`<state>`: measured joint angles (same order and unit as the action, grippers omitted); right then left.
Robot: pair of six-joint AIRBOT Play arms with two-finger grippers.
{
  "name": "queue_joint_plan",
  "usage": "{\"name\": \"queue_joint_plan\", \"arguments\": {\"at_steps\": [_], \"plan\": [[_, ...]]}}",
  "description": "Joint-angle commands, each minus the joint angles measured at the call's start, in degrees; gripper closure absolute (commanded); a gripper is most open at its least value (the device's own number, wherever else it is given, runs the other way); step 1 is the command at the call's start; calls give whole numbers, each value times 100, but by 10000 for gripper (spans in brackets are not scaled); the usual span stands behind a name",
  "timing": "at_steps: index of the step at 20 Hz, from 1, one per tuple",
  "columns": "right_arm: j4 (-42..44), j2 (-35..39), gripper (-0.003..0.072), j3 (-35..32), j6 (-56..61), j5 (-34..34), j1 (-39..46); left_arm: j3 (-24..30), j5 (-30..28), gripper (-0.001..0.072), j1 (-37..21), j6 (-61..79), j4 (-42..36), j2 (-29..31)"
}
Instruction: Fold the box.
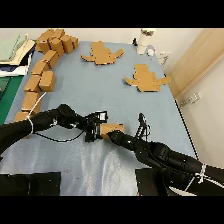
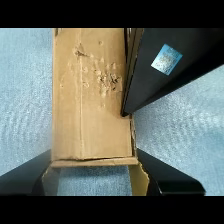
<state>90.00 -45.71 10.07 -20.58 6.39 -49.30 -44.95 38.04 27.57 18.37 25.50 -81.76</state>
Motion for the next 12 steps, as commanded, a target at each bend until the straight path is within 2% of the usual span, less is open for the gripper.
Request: {"name": "queue_joint_plan", "arguments": {"at_steps": [1, 4, 6, 7, 9, 12], "plan": [[-24, -4, 684, -2, 2, -2, -2, 0, 0, 288, -4, 2, 0, 0], [-125, 17, 683, 2, 0, 55, 0, 0, 0, 288, -4, 2, 0, 0], [-636, 232, 684, 103, 0, 22, 0, 0, 0, 288, -4, 2, 0, 0], [-885, 422, 684, 195, 0, -232, 4, 0, 0, 288, -4, 2, 0, 0], [-1709, 901, 684, 540, -2, -1633, 72, 0, 0, 288, -4, 2, 0, 0], [-3377, 1405, 684, 1311, -153, -4929, 90, 0, 0, 288, -4, 2, 0, 0]]}}
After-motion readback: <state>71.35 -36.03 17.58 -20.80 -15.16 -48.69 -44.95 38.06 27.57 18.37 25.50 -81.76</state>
